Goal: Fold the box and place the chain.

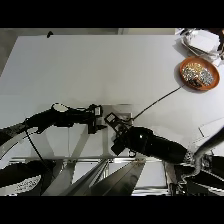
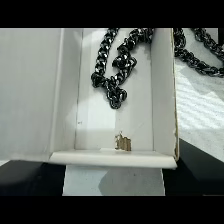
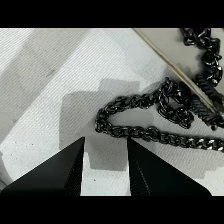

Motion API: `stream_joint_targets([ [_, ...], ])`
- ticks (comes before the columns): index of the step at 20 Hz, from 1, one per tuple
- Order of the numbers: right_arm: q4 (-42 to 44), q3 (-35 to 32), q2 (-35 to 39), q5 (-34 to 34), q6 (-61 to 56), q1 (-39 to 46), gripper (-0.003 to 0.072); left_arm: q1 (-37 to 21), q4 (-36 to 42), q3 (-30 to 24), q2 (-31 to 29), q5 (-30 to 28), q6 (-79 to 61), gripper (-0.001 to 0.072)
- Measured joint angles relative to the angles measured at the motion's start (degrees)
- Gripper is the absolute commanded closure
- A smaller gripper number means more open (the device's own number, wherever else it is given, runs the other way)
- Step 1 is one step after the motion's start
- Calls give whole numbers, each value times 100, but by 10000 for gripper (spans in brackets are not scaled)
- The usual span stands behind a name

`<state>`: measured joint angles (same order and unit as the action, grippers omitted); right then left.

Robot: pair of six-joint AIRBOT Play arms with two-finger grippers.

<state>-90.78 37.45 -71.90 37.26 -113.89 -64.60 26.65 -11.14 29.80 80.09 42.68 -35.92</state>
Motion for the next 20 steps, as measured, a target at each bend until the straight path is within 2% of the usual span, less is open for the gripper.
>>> stream_joint_targets([
  [11, -129, 70, 173, 177, 138, 4, 416, 0, 0, 2, 0, 0, 0, 416],
  [20, -184, 74, -46, -160, -57, 4, 448, 0, -2, 2, 0, 2, 0, 416],
])
